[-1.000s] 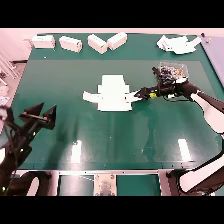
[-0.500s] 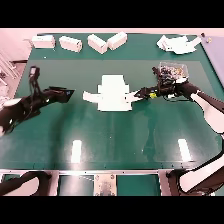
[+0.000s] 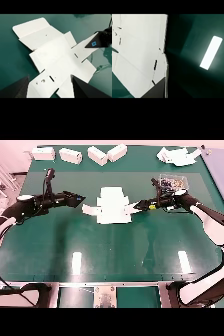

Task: Fold the box and place the chain.

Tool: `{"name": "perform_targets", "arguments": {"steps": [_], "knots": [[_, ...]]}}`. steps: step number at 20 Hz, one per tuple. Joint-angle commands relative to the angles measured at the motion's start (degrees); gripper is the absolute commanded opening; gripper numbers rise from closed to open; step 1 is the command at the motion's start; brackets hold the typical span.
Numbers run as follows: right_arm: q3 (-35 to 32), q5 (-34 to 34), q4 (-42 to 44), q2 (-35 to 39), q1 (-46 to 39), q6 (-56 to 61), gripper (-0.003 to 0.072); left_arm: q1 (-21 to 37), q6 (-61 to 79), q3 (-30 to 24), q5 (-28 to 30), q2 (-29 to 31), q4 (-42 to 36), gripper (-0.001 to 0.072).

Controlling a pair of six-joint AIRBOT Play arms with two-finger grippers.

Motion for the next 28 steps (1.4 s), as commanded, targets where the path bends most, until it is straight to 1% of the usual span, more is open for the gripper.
{"name": "perform_targets", "arguments": {"steps": [1,3,4,6,9,12,14,16,19,22,25,28], "knots": [[-0.9,-2.5,-0.3,1.0,0.9,-4.1,0.0006,-1.0,-0.5,2.5,4.9,-0.6,2.9,0.0588],[-3.8,-7.5,-0.9,3.8,1.8,-5.7,0.0006,-1.0,-0.5,2.8,7.0,-0.6,4.2,0.0588],[-4.9,-8.6,-1.2,4.9,1.9,-5.9,0.0006,-1.0,-0.4,2.9,7.3,-1.0,4.3,0.0588],[-5.4,-8.9,-1.2,5.6,1.7,-6.0,0.0006,-1.0,-0.5,4.4,5.1,-3.4,4.8,0.0588],[-5.4,-9.1,-1.2,5.9,2.3,-6.4,0.0006,-1.0,-0.7,8.6,0.7,-8.4,5.2,0.0588],[-5.4,-9.1,-1.0,5.9,2.8,-6.3,0.0006,-1.0,-3.4,14.8,-4.0,-15.1,5.8,0.0588],[-5.4,-9.2,-0.8,5.9,2.8,-6.3,0.0006,-1.1,-6.1,18.8,-8.0,-18.8,8.1,0.0588],[-5.4,-9.1,-0.7,5.9,2.8,-6.5,0.0006,-1.1,-8.7,22.6,-10.6,-21.8,8.9,0.0588],[-5.4,-9.2,-0.7,5.9,2.8,-6.6,0.0006,-1.5,-12.7,27.8,-11.3,-24.9,13.0,0.0588],[-5.4,-9.1,-0.7,5.9,2.8,-7.0,0.0006,-3.1,-16.1,33.5,-14.4,-28.2,16.3,0.0588],[-5.4,-8.9,-0.8,5.9,2.8,-7.0,0.0007,-4.9,-18.6,38.4,-16.4,-31.6,18.3,0.0587],[-5.4,-8.0,-0.8,5.9,2.8,-7.0,0.0007,-6.3,-19.6,42.1,-16.2,-33.6,20.4,0.0587]]}}
